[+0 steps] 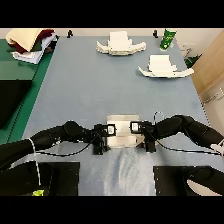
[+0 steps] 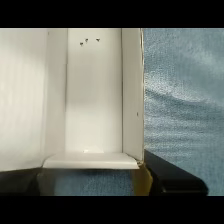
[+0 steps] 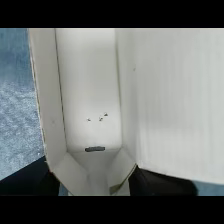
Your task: Fold the box.
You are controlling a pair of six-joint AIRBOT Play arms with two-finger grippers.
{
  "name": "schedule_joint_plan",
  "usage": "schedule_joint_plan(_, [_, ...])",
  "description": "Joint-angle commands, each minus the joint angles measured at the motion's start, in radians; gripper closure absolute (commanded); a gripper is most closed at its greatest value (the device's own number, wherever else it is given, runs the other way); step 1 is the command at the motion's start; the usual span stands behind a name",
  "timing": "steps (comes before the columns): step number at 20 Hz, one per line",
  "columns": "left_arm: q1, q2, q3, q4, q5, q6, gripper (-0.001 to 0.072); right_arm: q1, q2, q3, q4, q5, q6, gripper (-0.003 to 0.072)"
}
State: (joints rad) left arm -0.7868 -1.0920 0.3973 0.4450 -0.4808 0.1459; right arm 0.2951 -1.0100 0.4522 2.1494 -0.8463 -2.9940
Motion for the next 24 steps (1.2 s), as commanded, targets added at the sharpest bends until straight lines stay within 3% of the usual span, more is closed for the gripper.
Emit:
schedule_joint_plan(1, [0.001, -0.006, 0.003, -0.002, -0.001, 0.005, 0.0195, 0.000, 0.000, 0.000, 0.001, 0.000, 0.001, 0.0176])
schedule_joint_plan(24, [0.001, -0.013, 0.006, 0.000, -0.017, 0.014, 0.0195, 0.000, 0.000, 0.000, 0.001, 0.000, 0.001, 0.0177])
